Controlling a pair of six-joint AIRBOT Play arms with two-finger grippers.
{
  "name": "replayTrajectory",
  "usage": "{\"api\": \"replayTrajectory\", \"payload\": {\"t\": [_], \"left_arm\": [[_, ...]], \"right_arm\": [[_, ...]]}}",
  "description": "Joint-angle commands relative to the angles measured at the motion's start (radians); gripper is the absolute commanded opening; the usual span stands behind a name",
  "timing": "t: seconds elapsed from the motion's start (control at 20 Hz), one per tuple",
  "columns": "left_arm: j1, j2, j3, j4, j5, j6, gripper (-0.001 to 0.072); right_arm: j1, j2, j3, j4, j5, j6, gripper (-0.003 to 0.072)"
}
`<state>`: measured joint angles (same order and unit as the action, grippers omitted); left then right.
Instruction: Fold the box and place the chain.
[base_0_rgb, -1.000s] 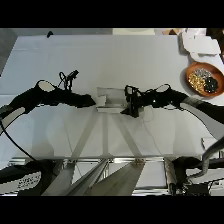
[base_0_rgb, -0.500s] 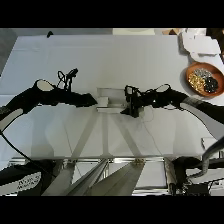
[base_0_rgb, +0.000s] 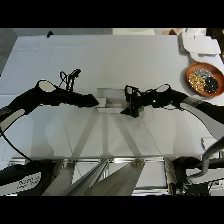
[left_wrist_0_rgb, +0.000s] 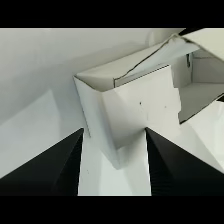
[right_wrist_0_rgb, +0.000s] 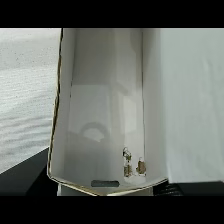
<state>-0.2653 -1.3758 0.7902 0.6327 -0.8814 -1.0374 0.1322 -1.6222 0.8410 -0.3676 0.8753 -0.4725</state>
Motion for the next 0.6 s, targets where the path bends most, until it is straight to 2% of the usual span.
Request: {"api": "replayTrajectory", "payload": {"t": [0.0, 0.3, 0.55], "left_arm": [[-0.032, -0.006, 0.000, 0.003, 0.081, 0.001, 0.0438], [-0.055, -0.014, 0.000, -0.029, 0.055, -0.011, 0.0434], [-0.072, -0.017, 0.000, -0.079, 0.075, -0.014, 0.0432]], "right_arm": [[0.000, 0.000, 0.001, 0.000, 0.000, 0.000, 0.0446], [0.000, 0.000, 0.001, 0.000, 0.000, 0.000, 0.0446], [0.000, 0.000, 0.001, 0.000, 0.000, 0.000, 0.0446]]}}
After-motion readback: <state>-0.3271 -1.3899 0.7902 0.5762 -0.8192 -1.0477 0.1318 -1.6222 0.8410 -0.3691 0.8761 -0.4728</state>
